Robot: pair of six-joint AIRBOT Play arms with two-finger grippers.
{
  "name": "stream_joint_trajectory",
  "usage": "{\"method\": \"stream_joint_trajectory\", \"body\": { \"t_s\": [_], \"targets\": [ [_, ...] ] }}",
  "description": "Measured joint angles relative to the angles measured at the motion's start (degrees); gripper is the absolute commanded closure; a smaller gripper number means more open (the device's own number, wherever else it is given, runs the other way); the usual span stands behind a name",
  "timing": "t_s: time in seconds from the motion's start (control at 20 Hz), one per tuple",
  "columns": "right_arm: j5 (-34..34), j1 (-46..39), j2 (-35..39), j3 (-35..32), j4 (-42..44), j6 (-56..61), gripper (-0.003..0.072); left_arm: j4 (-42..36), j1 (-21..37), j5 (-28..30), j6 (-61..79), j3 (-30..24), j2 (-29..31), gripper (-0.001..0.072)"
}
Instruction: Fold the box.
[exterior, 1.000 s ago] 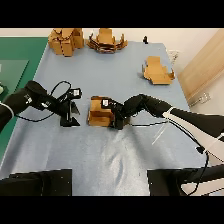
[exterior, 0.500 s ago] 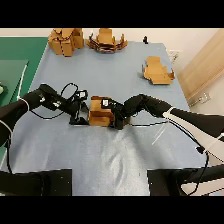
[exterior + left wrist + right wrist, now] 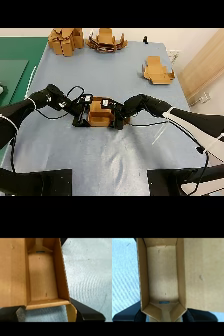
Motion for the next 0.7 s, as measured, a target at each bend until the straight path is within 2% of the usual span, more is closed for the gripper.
{"method": "stream_joint_trajectory", "body": {
  "t_s": [0.3, 0.35, 0.4, 0.45, 0.6, 0.7],
  "targets": [
    [0.0, 0.0, -0.02, 0.0, 0.07, 0.07, 0.0532, 0.98, -0.87, 2.8, -0.87, 0.04, -0.07, 0.0034],
    [0.0, 0.0, 0.0, 0.0, 0.07, 0.09, 0.0532, 0.83, -0.94, 3.26, -0.96, 0.04, -0.07, 0.0165],
    [0.0, 0.0, 0.0, 0.0, 0.09, 0.15, 0.0532, 0.63, -1.01, 3.54, -1.03, 0.04, -0.07, 0.0424],
    [0.0, 0.0, 0.0, 0.0, 0.17, 0.26, 0.0532, 0.46, -1.05, 3.72, -1.09, 0.04, -0.07, 0.0483],
    [0.0, 0.0, -0.02, 0.0, 0.15, 0.24, 0.0532, 0.13, -1.05, 3.63, -1.07, 0.04, -0.07, 0.0484],
    [0.0, 0.0, 0.0, 0.0, 0.15, 0.17, 0.0496, -0.07, -1.05, 3.56, -1.07, 0.04, -0.09, 0.0485]
  ]
}}
